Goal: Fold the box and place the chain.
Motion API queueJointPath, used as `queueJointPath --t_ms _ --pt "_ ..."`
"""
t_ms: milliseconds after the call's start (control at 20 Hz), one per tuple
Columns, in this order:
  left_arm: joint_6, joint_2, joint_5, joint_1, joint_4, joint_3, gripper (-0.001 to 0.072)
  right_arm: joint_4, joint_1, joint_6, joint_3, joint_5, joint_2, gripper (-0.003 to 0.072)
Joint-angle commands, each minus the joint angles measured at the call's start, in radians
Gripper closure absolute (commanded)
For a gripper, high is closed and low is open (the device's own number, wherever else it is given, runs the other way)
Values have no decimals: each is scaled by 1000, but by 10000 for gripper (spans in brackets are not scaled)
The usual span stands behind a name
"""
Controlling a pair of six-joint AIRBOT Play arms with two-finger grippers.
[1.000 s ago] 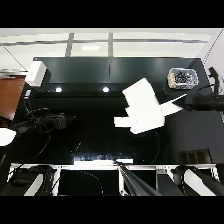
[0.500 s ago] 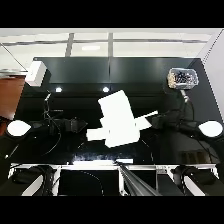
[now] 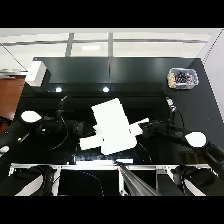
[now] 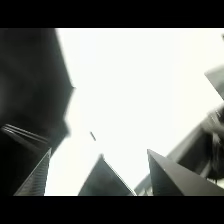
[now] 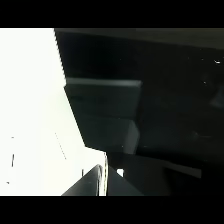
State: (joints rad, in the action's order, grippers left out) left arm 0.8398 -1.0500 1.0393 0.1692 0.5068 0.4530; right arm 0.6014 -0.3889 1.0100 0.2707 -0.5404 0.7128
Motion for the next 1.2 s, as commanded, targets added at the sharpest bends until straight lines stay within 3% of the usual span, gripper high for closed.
queueJointPath --t_ms 0,200,350,500,750,850,950,1050,1150 --pt "-166 -135 26 -11 -63 44 4 0 -13 4 -4 18 0 639" --pt "-213 -325 27 -2 -63 145 4 0 -13 8 -4 17 0 640" --pt "-277 -436 111 14 -82 239 4 0 -13 9 -4 13 0 640" --pt "-343 -502 181 48 -62 294 5 0 -13 11 -4 11 0 640" --pt "-418 -528 198 102 -52 306 32 0 -13 11 -4 11 0 640" --pt "-444 -528 200 110 -51 306 131 0 -13 11 -4 11 0 640" --pt "-478 -528 199 110 -51 306 155 0 -13 11 -4 11 0 640" --pt "-501 -528 199 110 -51 306 271 0 -13 11 -4 10 0 639" --pt "-511 -528 199 110 -51 306 504 0 -13 11 -4 10 0 639"
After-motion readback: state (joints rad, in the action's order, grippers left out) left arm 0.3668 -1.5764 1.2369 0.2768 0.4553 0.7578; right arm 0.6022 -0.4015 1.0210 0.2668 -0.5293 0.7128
